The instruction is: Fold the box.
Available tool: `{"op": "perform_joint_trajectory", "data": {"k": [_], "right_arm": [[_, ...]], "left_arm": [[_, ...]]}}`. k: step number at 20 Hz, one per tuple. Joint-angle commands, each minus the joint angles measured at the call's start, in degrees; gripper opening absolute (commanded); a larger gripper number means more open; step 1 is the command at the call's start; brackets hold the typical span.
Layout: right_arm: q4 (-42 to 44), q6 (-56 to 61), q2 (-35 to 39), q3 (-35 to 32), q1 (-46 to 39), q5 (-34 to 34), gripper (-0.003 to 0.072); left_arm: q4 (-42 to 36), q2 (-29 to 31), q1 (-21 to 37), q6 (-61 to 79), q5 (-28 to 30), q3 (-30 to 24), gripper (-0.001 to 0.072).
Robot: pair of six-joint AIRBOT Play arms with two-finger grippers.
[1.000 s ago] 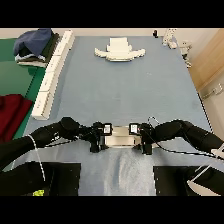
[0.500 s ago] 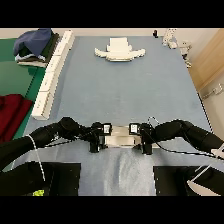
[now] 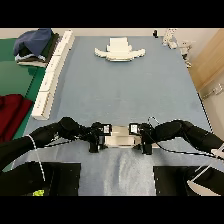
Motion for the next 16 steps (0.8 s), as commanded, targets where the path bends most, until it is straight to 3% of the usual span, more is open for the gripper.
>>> {"op": "perform_joint_trajectory", "data": {"k": [1, 14, 15, 16], "right_arm": [[0.0, 0.0, 0.0, 0.0, 0.0, 0.0, 0.0509], [0.0, 0.0, -0.1, 0.0, 0.0, 0.0, 0.0513], [0.0, 0.3, 0.0, 0.0, 0.0, -0.1, 0.0543], [-0.1, 1.7, 0.1, 0.0, 0.0, 0.0, 0.0631]], "left_arm": [[0.1, 0.0, 0.0, 0.0, -0.1, 0.0, 0.0521], [0.1, 0.0, 0.0, 0.0, -0.1, 0.0, 0.0521], [0.1, 0.0, 0.0, 0.0, -0.1, 0.0, 0.0521], [0.1, 0.0, 0.0, 0.0, -0.1, 0.0, 0.0521]]}}
